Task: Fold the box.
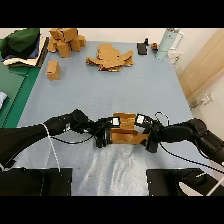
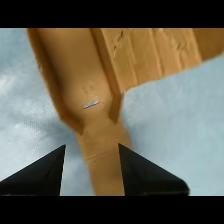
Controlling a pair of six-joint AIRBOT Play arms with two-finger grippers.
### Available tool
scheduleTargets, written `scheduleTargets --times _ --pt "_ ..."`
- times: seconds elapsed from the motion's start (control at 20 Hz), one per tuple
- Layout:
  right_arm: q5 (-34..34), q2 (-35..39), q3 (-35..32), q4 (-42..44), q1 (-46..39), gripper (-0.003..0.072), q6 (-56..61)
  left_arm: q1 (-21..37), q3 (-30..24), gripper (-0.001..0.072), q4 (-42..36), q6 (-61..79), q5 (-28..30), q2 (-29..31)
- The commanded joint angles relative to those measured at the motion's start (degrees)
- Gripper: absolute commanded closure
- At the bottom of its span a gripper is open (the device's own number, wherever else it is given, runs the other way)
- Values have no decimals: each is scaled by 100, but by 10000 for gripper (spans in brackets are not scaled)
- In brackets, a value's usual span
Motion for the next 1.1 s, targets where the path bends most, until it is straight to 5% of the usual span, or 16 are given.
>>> scheduleTargets --times 0.0,0.1,0.2,0.35,0.65,0.7,0.9,1.05 --pt "874 -280 -114 378 7 158 -1235 0 -2 117 2 2 2 0" --pt "872 -330 -116 809 7 202 -1633 0 -2 117 2 2 2 0" --pt "828 -326 -116 905 9 404 -1650 0 0 116 2 2 2 0" --pt "813 -337 -116 984 192 519 -1648 0 0 116 2 2 2 0" --pt "1141 -527 -120 1113 299 524 -1805 0 -2 117 2 2 2 0" --pt "1204 -575 -120 1130 332 517 -1843 0 0 116 2 2 2 0" --pt "1226 -730 -122 1215 402 161 -1906 0 0 116 2 2 2 0" --pt "1228 -728 -125 1189 400 87 -1930 0 0 116 2 0 2 0"
